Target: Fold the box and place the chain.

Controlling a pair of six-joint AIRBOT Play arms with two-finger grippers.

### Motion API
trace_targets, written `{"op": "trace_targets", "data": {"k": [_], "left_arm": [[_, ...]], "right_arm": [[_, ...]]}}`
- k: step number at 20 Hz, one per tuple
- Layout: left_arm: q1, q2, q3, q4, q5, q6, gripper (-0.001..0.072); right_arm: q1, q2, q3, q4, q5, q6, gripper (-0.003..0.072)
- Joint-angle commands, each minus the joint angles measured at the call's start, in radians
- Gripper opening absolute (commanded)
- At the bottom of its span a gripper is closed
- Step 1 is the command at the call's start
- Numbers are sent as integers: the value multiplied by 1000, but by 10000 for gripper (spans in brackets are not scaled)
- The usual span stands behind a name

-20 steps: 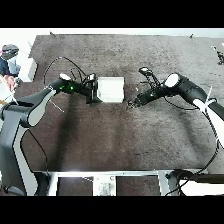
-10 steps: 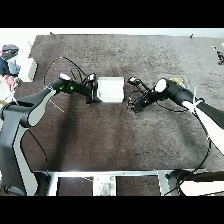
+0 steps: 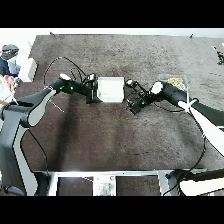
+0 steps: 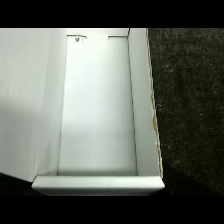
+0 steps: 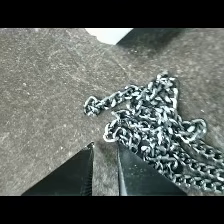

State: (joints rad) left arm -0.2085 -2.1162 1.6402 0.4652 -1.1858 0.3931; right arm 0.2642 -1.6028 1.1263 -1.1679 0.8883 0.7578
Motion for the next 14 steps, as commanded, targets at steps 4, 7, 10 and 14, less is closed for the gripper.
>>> {"op": "trace_targets", "data": {"k": [4, 7, 10, 14], "left_arm": [[0, 0, 1, 0, 0, 0, 485], [0, 0, 1, 0, 0, 0, 485], [0, 0, 1, 0, 0, 0, 485], [0, 0, 1, 0, 0, 0, 485]], "right_arm": [[5, -14, 0, 0, -35, -40, 24], [5, 6, 1, 3, -21, -44, 11], [5, 97, 1, 42, 1, -44, 10], [5, 278, 2, 152, -37, -44, 10]]}}
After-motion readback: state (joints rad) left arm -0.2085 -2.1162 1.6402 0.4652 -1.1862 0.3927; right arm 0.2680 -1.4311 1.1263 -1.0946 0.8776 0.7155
